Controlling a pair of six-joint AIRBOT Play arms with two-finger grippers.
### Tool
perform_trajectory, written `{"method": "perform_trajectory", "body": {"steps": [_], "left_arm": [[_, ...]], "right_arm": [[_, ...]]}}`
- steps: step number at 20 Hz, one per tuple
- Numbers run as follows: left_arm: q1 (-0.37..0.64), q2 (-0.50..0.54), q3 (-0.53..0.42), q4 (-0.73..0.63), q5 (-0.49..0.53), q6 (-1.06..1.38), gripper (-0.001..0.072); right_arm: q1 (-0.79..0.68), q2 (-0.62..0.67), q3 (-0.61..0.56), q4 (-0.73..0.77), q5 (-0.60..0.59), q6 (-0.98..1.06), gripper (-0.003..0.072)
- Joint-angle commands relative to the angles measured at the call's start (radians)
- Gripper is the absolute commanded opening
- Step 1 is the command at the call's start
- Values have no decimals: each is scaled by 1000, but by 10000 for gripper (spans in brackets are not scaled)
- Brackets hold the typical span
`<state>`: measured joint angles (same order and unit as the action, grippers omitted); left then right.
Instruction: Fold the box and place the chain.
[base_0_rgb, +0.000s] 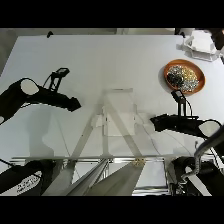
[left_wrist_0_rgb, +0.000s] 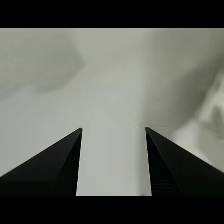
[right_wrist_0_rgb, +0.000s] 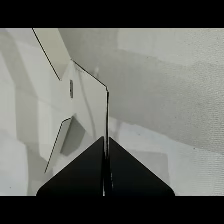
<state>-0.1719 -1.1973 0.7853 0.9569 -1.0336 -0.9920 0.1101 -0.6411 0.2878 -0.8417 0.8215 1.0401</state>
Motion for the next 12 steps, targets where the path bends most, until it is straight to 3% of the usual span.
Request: {"method": "perform_trajectory", "body": {"steps": [1,6,12], "left_arm": [[2,-71,0,-387,-67,452,437],[2,-156,0,-368,-58,516,581],[2,-160,0,-552,-110,802,578]], "right_arm": [[1,1,0,0,0,0,13],[1,1,0,0,1,0,13],[1,1,0,4,3,0,13]]}}
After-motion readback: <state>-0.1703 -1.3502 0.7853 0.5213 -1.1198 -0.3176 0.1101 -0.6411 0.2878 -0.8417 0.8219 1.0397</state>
